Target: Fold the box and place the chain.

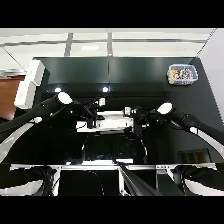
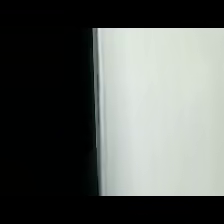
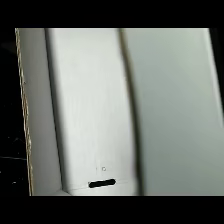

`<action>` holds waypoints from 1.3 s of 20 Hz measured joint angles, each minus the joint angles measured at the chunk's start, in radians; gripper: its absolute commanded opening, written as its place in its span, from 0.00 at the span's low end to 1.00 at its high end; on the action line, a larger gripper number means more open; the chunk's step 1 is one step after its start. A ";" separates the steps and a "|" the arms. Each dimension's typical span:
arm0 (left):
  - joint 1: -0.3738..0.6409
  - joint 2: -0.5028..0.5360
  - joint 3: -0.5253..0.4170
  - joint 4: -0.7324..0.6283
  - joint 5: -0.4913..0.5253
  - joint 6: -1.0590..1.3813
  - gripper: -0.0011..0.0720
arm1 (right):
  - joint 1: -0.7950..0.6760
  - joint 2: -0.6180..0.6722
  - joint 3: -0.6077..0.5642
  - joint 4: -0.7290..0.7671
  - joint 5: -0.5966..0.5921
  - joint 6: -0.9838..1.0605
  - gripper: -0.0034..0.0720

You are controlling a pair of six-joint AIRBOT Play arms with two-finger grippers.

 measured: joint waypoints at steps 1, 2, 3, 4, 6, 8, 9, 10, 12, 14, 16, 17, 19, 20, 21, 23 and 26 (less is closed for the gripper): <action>0.000 0.000 0.000 0.000 -0.001 0.000 0.05 | 0.000 -0.005 0.003 -0.004 0.000 0.006 0.98; 0.000 0.000 0.000 0.000 -0.002 0.000 0.05 | 0.002 -0.008 0.005 -0.011 0.000 0.010 0.98; 0.000 0.000 0.000 0.000 -0.002 0.000 0.05 | 0.003 -0.011 0.006 -0.014 0.000 0.015 0.98; 0.000 0.000 0.000 0.000 -0.003 0.000 0.05 | 0.005 -0.013 0.007 -0.020 0.000 0.018 0.98; 0.000 0.000 0.000 0.000 -0.003 0.000 0.05 | 0.006 -0.015 0.009 -0.029 0.000 0.024 0.98; 0.000 0.000 0.000 0.000 -0.003 0.000 0.05 | 0.007 -0.017 0.009 -0.032 -0.001 0.027 0.98; 0.000 0.000 0.000 0.000 -0.003 0.000 0.05 | 0.007 -0.017 0.009 -0.034 -0.001 0.029 0.98; 0.000 0.000 0.000 0.000 -0.003 0.000 0.05 | 0.007 -0.018 0.009 -0.035 -0.001 0.030 0.98; 0.000 0.000 0.000 0.000 -0.003 0.000 0.05 | 0.010 -0.018 0.009 -0.038 -0.002 0.033 0.98; 0.000 0.000 0.000 0.000 -0.003 0.001 0.05 | 0.013 -0.018 0.009 -0.041 -0.005 0.034 0.98; 0.000 0.000 0.000 0.000 0.000 0.001 0.05 | 0.014 -0.019 0.010 -0.043 -0.005 0.036 0.98; 0.000 0.000 0.000 0.000 0.001 0.001 0.05 | 0.016 -0.019 0.010 -0.045 -0.007 0.037 0.98; 0.000 0.000 0.000 0.000 0.004 0.001 0.05 | 0.020 -0.019 0.010 -0.050 -0.010 0.041 0.98; 0.000 0.000 0.000 0.000 0.004 0.001 0.05 | 0.022 -0.019 0.010 -0.053 -0.011 0.042 0.98; 0.000 0.000 0.000 0.000 0.004 0.001 0.05 | 0.023 -0.020 0.010 -0.055 -0.012 0.044 0.96; 0.000 0.000 0.000 0.001 0.004 0.001 0.05 | 0.025 -0.020 0.010 -0.060 -0.011 0.048 0.82; 0.000 0.000 0.000 0.001 0.004 0.002 0.05 | 0.026 -0.020 0.010 -0.063 -0.013 0.048 0.80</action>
